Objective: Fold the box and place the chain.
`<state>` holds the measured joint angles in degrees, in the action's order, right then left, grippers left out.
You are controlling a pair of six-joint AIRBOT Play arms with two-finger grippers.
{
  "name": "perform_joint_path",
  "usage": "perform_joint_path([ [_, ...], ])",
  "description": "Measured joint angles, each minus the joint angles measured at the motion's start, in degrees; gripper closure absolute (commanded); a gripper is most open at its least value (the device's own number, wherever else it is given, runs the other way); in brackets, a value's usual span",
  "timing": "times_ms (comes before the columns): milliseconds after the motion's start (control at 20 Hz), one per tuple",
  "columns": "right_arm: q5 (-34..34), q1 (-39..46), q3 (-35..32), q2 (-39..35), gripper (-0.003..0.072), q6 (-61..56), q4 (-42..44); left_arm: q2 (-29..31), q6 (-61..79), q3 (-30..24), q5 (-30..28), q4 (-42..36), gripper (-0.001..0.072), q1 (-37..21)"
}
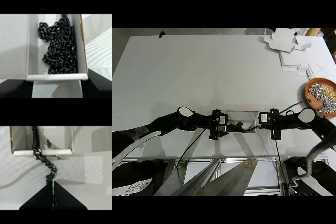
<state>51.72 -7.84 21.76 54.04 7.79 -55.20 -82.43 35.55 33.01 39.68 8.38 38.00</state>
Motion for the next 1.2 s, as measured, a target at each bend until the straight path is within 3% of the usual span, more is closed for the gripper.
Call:
perform_joint_path([
  [50,0.2,0.0,0.02,-1.05,0.0621,-0.04,0.0,0.0,-0.02,0.0,0.0,0.0,0.0434,0.0],
  [150,0.39,-0.37,-0.11,-2.27,0.0406,-0.24,0.0,0.0,0.0,0.0,0.0,0.0,0.0434,0.0],
  [200,0.28,-1.07,-0.31,-2.47,0.0391,-0.24,0.04,0.0,0.0,0.02,0.0,0.0,0.0434,0.0],
  [300,-1.03,-3.1,-0.94,-2.29,0.04,-0.28,0.02,0.0,0.0,0.0,0.0,0.0,0.0434,0.0],
  [400,-2.89,-4.83,-1.79,-2.08,0.0468,-0.42,0.0,0.0,-0.02,0.0,0.0,0.02,0.0434,0.0],
  [800,-10.01,-6.67,-3.17,-1.81,0.0464,-7.89,-3.48,0.0,0.0,0.0,0.0,0.0,0.0434,0.0],
  [1200,-11.52,-6.75,-3.3,0.04,0.0467,-9.31,-3.08,0.0,0.0,0.0,0.0,0.0,0.0434,0.0],
])
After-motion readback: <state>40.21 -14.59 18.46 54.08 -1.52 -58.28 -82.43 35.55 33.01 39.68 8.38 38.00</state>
